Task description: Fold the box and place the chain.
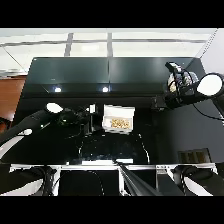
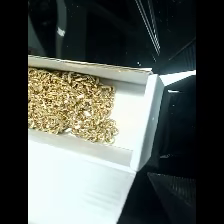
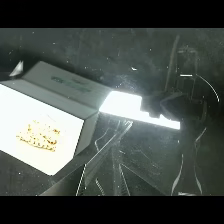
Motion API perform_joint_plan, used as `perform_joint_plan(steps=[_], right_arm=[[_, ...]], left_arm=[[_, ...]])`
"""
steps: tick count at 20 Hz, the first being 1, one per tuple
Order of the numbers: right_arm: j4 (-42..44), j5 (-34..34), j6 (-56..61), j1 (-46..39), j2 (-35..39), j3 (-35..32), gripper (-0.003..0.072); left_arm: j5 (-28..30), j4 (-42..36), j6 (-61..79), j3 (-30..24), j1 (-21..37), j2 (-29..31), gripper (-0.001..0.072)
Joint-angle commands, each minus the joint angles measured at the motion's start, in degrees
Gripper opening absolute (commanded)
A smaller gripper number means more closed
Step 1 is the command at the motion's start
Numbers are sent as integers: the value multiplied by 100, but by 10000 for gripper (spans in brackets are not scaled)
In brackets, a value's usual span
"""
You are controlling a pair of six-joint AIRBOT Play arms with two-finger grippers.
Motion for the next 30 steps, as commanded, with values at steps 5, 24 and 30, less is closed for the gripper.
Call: perform_joint_plan(steps=[5,24,30], right_arm=[[0,-101,-2,-2,-4,-2,252],[2146,-763,-6207,455,-1191,-11,701],[1950,-861,-6872,1150,-1185,-245,701]], left_arm=[[-382,199,179,267,-173,-227,705],[-369,205,179,267,-179,-227,394],[-369,205,179,267,-179,-227,394]])
